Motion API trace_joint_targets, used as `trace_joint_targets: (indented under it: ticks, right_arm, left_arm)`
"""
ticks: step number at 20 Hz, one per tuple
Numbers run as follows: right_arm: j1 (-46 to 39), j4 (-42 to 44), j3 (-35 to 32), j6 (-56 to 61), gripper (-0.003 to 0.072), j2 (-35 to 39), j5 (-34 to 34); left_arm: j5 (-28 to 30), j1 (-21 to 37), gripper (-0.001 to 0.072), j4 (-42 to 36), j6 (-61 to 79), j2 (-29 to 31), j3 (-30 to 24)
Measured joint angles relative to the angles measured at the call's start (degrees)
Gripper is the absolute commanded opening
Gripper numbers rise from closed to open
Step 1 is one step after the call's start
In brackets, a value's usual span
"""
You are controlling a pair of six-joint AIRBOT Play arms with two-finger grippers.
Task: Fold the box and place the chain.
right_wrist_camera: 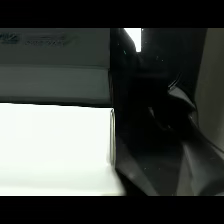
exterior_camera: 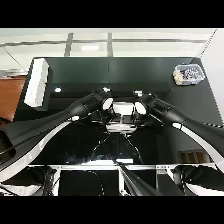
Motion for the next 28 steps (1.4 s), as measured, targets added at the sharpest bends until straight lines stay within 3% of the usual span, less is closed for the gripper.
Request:
trace_joint_targets:
  ticks: [4, 6, 12, 17, 19, 23, 24, 25, 28]
  right_arm:
    - [0.00, -0.07, 0.00, -0.20, 0.0040, 0.00, -0.15]
    - [0.00, -0.02, 0.00, 0.00, 0.0378, 0.07, -0.48]
    - [-0.07, 0.15, 0.04, -1.25, 0.0372, 3.98, 0.48]
    - [-0.07, -2.51, 0.04, -3.82, 0.0372, 16.17, 3.58]
    - [-0.07, -9.16, 0.02, -4.33, 0.0372, 21.59, 5.44]
    - [-1.90, -30.91, -0.52, -5.75, 0.0384, 27.28, 8.41]
    - [-3.69, -35.39, -1.09, -6.01, 0.0577, 27.82, 6.75]
    - [-5.92, -38.42, -1.84, -6.01, 0.0720, 28.15, 4.35]
    - [-15.15, -42.73, -4.59, -3.48, 0.0720, 26.88, -6.19]
  left_arm:
    - [0.02, 0.00, 0.0023, -0.02, -0.02, 0.00, 0.00]
    - [0.00, 0.00, 0.0023, -0.02, 0.04, 0.00, 0.00]
    - [0.02, 0.00, 0.0023, 0.00, 0.11, -0.02, 0.00]
    - [0.00, 0.00, 0.0023, 0.02, 0.11, 0.00, 0.00]
    - [0.00, 0.00, 0.0023, 0.02, 0.13, 0.00, 0.00]
    - [0.00, 0.00, 0.0023, 0.04, 0.13, 0.00, 0.00]
    - [0.00, 0.00, 0.0023, 0.02, 0.13, 0.00, 0.00]
    - [0.00, 0.00, 0.0023, 0.04, 0.13, -0.02, 0.00]
    - [0.00, 0.00, 0.0023, 0.04, 0.13, 0.00, 0.00]
